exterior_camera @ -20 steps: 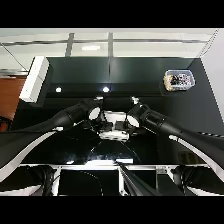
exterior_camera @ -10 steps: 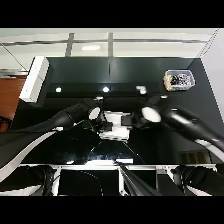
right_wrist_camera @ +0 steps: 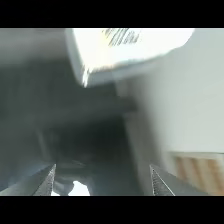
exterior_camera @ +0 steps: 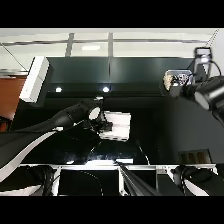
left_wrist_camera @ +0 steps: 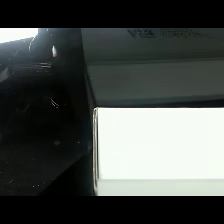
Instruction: Fold the box and place the chain.
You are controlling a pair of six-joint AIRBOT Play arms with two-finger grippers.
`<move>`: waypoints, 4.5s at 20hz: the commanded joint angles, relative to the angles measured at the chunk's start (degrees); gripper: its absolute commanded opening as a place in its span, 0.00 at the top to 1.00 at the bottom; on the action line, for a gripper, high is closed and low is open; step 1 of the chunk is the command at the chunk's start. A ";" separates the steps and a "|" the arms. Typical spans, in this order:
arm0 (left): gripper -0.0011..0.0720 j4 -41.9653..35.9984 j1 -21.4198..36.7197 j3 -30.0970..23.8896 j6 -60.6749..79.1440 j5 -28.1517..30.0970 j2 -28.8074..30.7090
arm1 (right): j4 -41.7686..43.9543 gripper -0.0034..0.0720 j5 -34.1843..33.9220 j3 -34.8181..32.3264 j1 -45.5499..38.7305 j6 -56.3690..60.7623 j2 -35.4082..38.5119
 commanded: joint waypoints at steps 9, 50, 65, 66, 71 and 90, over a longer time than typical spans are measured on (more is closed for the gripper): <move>0.95 -0.63 0.07 0.04 0.02 -0.26 -0.04 | 22.53 0.00 -1.62 33.79 -25.29 -0.35 -39.89; 0.95 -1.09 0.04 0.04 0.00 -0.42 -0.04 | 48.00 0.94 11.69 34.91 -29.59 -48.19 -13.11; 0.95 -1.07 0.07 0.04 0.00 -0.42 -0.04 | 82.75 0.94 22.49 -0.07 -20.83 -62.29 13.49; 0.95 -1.07 0.04 0.04 0.00 -0.37 -0.04 | 82.93 0.94 18.40 -3.23 -17.40 -62.05 13.49; 0.95 -1.07 0.04 0.04 0.00 -0.39 -0.04 | 83.38 0.94 -1.86 -13.25 2.47 -58.01 11.56; 0.95 -1.05 0.07 0.04 0.00 -0.48 -0.04 | 71.47 0.93 -11.52 -14.88 9.84 -48.96 2.93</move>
